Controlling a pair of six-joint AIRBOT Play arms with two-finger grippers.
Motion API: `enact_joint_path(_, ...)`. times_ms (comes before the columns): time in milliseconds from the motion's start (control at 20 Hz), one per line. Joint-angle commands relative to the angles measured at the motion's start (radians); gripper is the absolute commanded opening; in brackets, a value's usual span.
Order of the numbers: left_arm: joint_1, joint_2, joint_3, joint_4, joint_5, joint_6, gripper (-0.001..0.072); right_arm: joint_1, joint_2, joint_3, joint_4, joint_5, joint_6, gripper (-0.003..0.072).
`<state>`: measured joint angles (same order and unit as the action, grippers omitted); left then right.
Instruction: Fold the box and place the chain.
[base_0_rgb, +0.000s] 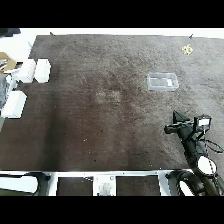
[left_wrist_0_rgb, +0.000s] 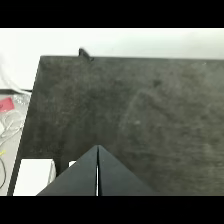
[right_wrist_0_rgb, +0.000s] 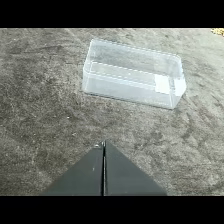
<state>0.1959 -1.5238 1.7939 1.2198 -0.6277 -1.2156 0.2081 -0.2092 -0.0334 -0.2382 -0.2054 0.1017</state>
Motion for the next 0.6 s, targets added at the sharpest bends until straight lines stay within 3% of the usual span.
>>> enact_joint_path(0, -0.009, 0.161, -0.078, -0.076, 0.021, 0.015, 0.0006, 0.000, -0.001, 0.000, 0.000, -0.005, 0.000, 0.0002)
enact_joint_path(150, -0.043, 0.346, -0.296, -0.084, 0.148, 0.068, 0.0005, 0.000, -0.001, 0.000, 0.000, -0.005, 0.000, 0.0003)
enact_joint_path(350, -0.094, 0.640, -0.681, -0.088, 0.352, 0.093, 0.0006, 0.001, -0.001, 0.000, 0.000, -0.005, 0.000, 0.0003)
enact_joint_path(550, -0.142, 0.929, -1.032, -0.087, 0.455, 0.135, 0.0006, 0.000, -0.001, 0.000, 0.000, -0.005, 0.000, 0.0003)
